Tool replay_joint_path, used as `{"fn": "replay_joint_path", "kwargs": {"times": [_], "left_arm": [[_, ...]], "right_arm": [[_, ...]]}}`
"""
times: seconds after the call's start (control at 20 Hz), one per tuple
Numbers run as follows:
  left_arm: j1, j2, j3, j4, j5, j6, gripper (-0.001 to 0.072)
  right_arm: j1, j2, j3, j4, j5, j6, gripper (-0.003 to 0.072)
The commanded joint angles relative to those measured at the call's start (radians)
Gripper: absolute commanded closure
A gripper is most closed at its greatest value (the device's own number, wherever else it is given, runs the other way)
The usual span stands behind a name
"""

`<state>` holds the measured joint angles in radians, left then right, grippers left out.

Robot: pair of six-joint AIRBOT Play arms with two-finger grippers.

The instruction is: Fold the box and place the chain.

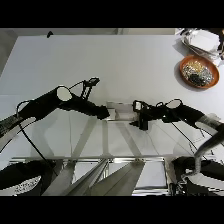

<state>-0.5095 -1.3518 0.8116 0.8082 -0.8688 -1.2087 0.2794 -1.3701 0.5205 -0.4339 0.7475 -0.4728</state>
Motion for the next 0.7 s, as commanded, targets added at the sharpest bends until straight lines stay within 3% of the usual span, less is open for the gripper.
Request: {"fn": "replay_joint_path", "kwargs": {"times": [0.0, 0.25, 0.65], "left_arm": [[-0.029, -0.014, 0.028, 0.091, 0.039, -0.108, 0.0137], [-0.079, -0.066, 0.092, 0.095, 0.05, -0.148, 0.0137], [-0.098, -0.085, 0.1, 0.204, 0.05, -0.301, 0.0137]], "right_arm": [[0.0, 0.001, 0.0, 0.0, 0.0, 0.0, 0.0283], [0.0, 0.001, 0.0, 0.0, 0.0, 0.0, 0.0283], [0.0, 0.001, 0.0, 0.0, 0.0, 0.0, 0.0283]]}}
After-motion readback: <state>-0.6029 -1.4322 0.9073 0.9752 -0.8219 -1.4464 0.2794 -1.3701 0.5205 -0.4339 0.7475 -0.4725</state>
